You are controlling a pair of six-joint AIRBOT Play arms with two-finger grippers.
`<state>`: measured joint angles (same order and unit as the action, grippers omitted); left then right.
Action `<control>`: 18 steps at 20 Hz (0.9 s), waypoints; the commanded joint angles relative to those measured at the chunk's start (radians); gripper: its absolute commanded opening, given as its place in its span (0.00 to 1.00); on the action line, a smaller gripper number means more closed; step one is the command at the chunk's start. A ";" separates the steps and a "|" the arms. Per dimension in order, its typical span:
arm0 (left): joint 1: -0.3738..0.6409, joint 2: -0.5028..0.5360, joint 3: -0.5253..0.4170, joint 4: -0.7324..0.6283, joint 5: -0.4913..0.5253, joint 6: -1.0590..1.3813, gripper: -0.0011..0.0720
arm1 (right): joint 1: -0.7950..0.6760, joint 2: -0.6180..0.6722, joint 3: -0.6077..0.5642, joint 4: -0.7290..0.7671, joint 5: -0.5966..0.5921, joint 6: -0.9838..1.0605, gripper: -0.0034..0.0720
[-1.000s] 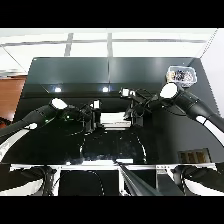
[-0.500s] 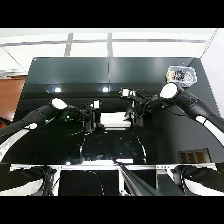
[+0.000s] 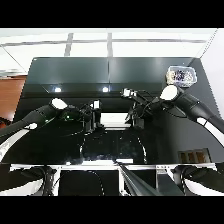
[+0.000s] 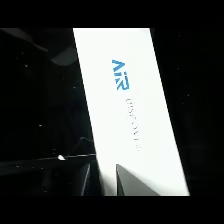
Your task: Fold the box and place the chain.
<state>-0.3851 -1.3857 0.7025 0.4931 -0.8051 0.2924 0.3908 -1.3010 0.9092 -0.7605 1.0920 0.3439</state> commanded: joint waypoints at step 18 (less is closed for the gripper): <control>-0.001 -0.001 0.000 0.000 0.000 0.000 0.62 | 0.029 -0.139 -0.032 0.177 -0.157 0.723 0.06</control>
<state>-0.3851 -1.3857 0.7025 0.4938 -0.8047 0.2928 0.4183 -1.4151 0.8783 -0.5404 0.9459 1.0492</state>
